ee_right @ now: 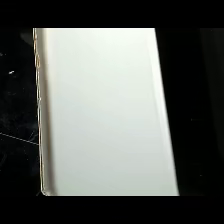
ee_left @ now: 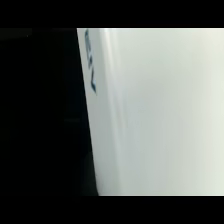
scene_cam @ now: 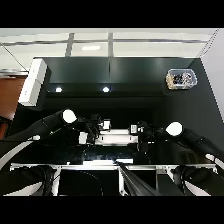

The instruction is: Fold the box and place the chain.

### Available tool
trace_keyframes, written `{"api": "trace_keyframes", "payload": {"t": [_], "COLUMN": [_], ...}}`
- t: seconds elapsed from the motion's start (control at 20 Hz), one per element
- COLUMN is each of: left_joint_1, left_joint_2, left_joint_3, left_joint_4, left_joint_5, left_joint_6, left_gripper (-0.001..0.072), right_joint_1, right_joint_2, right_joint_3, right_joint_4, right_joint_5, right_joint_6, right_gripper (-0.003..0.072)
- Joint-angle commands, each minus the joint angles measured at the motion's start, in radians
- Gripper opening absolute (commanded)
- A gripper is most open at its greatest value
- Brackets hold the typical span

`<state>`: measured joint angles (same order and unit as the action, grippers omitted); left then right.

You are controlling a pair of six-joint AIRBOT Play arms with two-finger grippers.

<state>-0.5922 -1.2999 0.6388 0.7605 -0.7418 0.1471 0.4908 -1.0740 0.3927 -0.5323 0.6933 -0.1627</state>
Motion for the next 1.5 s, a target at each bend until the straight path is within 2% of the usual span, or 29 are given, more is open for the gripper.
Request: {"api": "trace_keyframes", "payload": {"t": [0.0, 1.45], "left_joint_1": [0.000, 0.000], "left_joint_2": [0.000, 0.000], "left_joint_3": [0.001, 0.001], "left_joint_4": [-0.002, -0.002], "left_joint_5": [0.001, 0.001], "left_joint_6": [0.001, 0.001], "left_gripper": [0.0023, 0.0024], "right_joint_1": [-0.004, 0.018], "right_joint_2": [-0.023, -0.045], "right_joint_3": [0.000, 0.005], "right_joint_4": [0.006, -0.018], "right_joint_5": [0.009, -0.033], "right_joint_6": [-0.030, 0.003], "right_gripper": [0.0624, 0.0624]}}
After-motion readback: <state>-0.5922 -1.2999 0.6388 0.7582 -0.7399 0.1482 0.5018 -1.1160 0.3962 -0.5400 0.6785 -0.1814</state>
